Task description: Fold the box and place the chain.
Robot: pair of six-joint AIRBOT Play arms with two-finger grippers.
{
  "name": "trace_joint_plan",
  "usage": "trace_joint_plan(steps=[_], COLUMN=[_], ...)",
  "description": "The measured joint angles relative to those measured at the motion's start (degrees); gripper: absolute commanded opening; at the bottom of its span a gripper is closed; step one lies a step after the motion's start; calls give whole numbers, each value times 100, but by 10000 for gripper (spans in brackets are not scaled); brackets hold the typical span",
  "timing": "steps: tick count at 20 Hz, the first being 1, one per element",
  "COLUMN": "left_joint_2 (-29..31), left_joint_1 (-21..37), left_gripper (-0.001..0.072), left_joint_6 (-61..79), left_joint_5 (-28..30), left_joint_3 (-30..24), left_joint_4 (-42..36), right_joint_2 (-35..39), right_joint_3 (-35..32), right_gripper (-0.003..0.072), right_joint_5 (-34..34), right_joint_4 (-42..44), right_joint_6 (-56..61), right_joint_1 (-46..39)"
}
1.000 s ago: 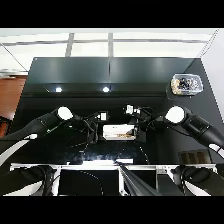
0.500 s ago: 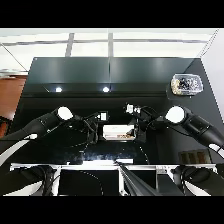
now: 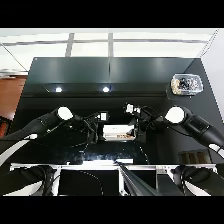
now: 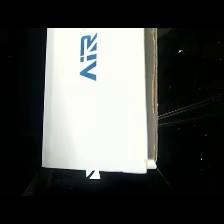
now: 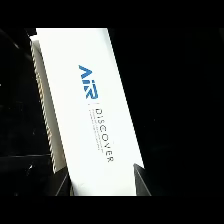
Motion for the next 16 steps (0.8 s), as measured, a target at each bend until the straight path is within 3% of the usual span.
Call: trace_joint_plan(steps=[16], left_joint_2=[0], left_joint_1=[0], left_gripper=[367], left_joint_6=[-7], left_joint_5=[2], left_joint_3=[0], left_joint_4=[0], right_joint_2=[52], right_joint_3=[55], right_gripper=[442], right_joint_5=[2], right_joint_4=[-70], right_joint_6=[-479], right_joint_1=[-2])
